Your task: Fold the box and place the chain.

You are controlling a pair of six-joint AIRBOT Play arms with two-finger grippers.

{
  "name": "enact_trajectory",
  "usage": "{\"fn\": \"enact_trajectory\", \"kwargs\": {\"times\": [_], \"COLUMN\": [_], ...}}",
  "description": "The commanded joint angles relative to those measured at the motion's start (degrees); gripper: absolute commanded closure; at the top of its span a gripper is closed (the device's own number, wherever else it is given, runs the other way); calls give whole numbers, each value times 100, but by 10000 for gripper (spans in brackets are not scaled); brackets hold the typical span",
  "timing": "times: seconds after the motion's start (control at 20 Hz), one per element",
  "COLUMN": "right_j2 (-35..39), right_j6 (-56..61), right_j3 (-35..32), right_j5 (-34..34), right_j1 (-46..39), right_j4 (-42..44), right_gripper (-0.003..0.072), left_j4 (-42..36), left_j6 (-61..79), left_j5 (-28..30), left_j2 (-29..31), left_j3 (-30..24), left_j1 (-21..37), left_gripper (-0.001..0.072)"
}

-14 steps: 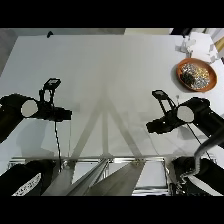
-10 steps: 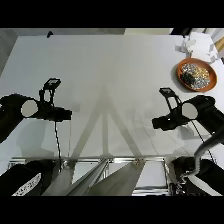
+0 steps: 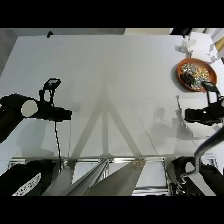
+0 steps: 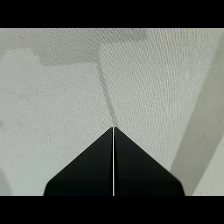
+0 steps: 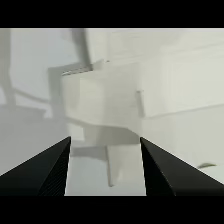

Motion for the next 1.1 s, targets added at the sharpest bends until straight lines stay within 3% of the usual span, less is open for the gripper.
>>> {"fn": "enact_trajectory", "kwargs": {"times": [0.0,0.3,0.7,1.05], "right_j2": [50,-168,-2446,-3204], "right_j6": [-623,-1056,-2304,-2968], "right_j3": [2,708,2461,2677], "right_j5": [-590,-1283,50,-490], "right_j1": [-1294,-2020,-3180,-3265], "right_j4": [-72,-581,-610,-719], "right_gripper": [212,214,212,211], "left_j4": [2,4,4,2], "left_j6": [2,2,2,2], "left_j5": [0,0,0,0], "left_j2": [4,4,4,4], "left_j3": [2,2,2,2], "left_j1": [-4,-4,-4,-4], "left_gripper": [699,699,699,699]}}
